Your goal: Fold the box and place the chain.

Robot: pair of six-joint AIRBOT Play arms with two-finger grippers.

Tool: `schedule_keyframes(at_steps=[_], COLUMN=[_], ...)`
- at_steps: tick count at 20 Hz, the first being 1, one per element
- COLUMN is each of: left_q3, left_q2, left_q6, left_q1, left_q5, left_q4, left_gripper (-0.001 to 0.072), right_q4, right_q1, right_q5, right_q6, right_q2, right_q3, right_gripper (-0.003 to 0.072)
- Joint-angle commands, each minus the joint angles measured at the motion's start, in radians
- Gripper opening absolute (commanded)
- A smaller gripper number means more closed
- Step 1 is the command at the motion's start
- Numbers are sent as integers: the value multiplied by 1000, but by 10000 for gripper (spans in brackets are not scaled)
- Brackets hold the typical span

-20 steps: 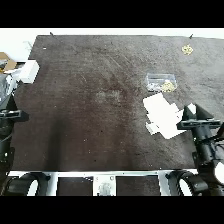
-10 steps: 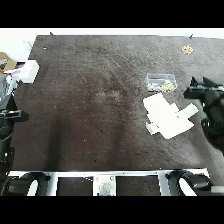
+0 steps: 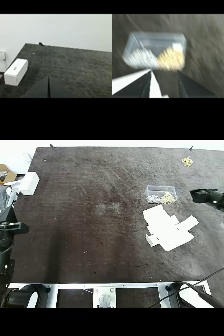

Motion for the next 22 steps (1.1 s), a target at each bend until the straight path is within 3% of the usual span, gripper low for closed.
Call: schedule_keyframes(at_steps=[1, 4, 6, 8, 14, 15, 16, 19, 21, 22], left_q3=[0, 0, 0, 0, 0, 0, 0, 0, 0, 0], left_q2=[1, 1, 1, 1, 1, 1, 1, 1, 1, 1], left_q6=[0, 0, 0, 0, 0, 0, 0, 0, 0, 0], left_q1=[0, 0, 0, 0, 0, 0, 0, 0, 0, 0], left_q5=[0, 0, 0, 0, 0, 0, 0, 0, 0, 0], left_q4=[0, 0, 0, 0, 0, 0, 0, 0, 0, 0], left_gripper=[12, 12, 12, 12, 12, 12, 12, 12, 12, 12], right_q4=[-330, -471, -499, -499, -498, -498, -499, -497, -452, -438], right_q1=[-132, -138, -138, -134, -76, -73, -73, -74, -74, -74], right_q5=[359, 518, 622, 676, 724, 735, 739, 737, 735, 739], right_q6=[151, 150, 142, 136, 60, 51, 50, 37, 10, 3], right_q2=[-150, -291, -399, -496, -657, -678, -694, -715, -716, -718], right_q3=[225, 373, 449, 507, 534, 534, 534, 534, 533, 533], right_gripper=[386, 388, 563, 586, 555, 472, 446, 444, 375, 374])
